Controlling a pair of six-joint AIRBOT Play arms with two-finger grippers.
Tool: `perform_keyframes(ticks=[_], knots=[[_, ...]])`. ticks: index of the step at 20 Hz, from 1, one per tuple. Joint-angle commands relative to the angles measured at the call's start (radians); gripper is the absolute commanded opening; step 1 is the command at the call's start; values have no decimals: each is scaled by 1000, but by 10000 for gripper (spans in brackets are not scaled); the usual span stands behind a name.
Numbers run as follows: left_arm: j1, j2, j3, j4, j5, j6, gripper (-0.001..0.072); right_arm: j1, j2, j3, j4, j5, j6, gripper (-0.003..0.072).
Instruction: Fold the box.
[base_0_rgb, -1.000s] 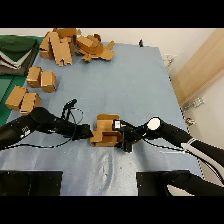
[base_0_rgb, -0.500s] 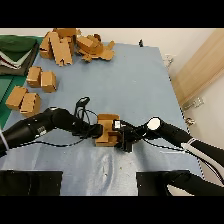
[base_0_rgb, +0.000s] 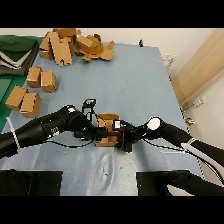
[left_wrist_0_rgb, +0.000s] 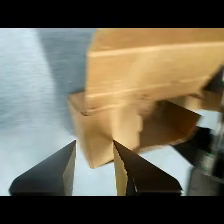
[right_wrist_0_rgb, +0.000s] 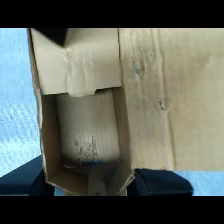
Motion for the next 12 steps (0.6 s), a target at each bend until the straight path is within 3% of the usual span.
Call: perform_keyframes(ticks=[1, 5, 12], knots=[[-29, -27, 24, 68, -68, -87, 367, 0, 0, 0, 0, 0, 0, 441], [-52, -108, 49, 86, -34, -127, 367, 0, 0, 0, 0, 0, -1, 441], [-58, -238, 173, 128, -76, -127, 339, 0, 0, 0, 0, 0, -1, 441]])
